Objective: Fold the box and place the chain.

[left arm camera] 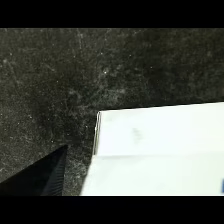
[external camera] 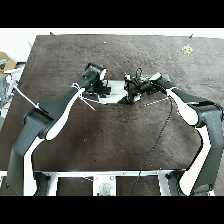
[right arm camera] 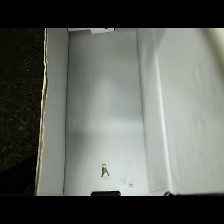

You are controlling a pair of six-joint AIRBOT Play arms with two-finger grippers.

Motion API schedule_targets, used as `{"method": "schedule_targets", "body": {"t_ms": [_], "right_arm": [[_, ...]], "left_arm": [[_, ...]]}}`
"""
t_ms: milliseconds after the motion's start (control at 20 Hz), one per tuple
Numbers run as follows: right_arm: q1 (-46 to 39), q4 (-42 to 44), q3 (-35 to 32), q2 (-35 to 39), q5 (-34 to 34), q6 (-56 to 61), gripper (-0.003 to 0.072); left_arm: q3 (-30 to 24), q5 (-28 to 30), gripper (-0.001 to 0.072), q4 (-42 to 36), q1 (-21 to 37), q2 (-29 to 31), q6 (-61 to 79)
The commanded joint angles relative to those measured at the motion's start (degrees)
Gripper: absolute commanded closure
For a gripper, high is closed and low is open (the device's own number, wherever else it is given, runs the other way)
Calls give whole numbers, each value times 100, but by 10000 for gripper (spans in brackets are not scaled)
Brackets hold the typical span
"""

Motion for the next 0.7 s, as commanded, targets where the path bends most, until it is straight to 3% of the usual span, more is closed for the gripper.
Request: {"method": "schedule_targets", "body": {"t_ms": [0,100,200,300,600,650], "right_arm": [[4,2,2,-4,4,2,245],[4,2,2,-2,2,2,245],[4,2,2,-2,2,2,245],[4,2,2,-2,2,2,245],[4,2,2,-2,2,2,244],[4,2,2,-2,2,2,244]], "left_arm": [[118,-192,390,334,-94,-101,-2],[118,-229,491,420,-107,-101,-4],[118,-225,492,409,-109,-101,-9],[118,-188,700,332,-109,-94,-15],[118,55,699,-90,-109,-96,-24],[118,61,638,-90,-107,-94,-17]]}}
